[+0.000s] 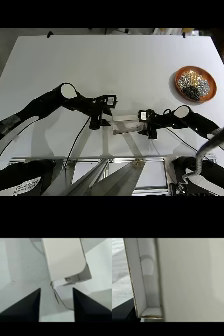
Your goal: Fold the box and place the chain.
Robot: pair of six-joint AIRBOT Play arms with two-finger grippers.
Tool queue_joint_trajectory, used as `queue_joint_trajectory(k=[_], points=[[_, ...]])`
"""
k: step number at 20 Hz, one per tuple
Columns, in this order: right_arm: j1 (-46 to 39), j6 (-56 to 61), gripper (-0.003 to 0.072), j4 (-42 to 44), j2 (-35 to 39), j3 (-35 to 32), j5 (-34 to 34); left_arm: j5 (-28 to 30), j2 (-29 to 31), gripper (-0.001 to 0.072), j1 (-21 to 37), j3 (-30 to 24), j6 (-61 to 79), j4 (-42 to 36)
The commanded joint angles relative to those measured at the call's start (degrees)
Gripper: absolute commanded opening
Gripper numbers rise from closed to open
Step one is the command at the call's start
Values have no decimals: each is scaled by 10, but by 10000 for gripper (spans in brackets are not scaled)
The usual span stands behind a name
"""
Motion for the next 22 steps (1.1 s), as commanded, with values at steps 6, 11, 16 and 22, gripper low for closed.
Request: queue_joint_trajectory(k=[6,11,16,22], points=[[0,-1,419,0,0,1,0,-26,96,2,-1,0,-96,24],[0,-1,419,0,0,1,0,-38,116,1,-31,0,-223,43],[0,-1,419,0,0,1,0,57,114,1,-129,0,-246,87],[0,-1,419,0,0,1,0,282,29,1,-117,0,-375,90]])
